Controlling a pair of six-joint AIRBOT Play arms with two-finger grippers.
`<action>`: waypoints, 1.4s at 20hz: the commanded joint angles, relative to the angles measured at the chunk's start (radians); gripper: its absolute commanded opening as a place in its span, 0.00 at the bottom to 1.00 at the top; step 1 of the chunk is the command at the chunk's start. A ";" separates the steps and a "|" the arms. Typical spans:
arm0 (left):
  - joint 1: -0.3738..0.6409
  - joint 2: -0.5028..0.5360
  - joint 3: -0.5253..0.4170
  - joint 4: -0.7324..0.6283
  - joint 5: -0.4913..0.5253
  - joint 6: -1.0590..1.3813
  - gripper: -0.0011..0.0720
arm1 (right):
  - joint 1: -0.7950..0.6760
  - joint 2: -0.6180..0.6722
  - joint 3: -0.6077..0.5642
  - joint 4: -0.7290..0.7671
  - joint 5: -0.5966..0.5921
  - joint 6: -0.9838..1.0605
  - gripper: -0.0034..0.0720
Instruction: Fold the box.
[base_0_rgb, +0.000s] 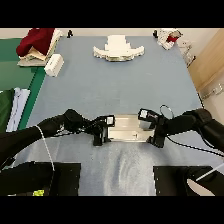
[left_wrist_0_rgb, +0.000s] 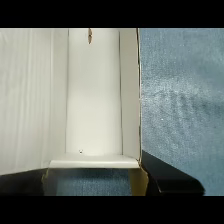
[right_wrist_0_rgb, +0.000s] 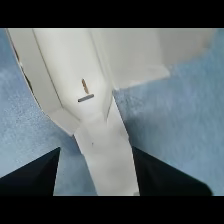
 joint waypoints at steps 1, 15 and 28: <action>0.000 0.000 0.001 0.000 0.002 -0.001 0.59 | 0.000 0.116 0.035 -0.033 -0.142 0.589 0.79; 0.000 0.000 0.000 0.000 0.002 -0.001 0.59 | 0.048 -0.280 0.195 0.536 0.321 0.827 0.35; 0.000 0.000 0.001 0.000 0.002 0.000 0.59 | 0.056 -0.481 0.218 0.534 0.313 0.762 0.35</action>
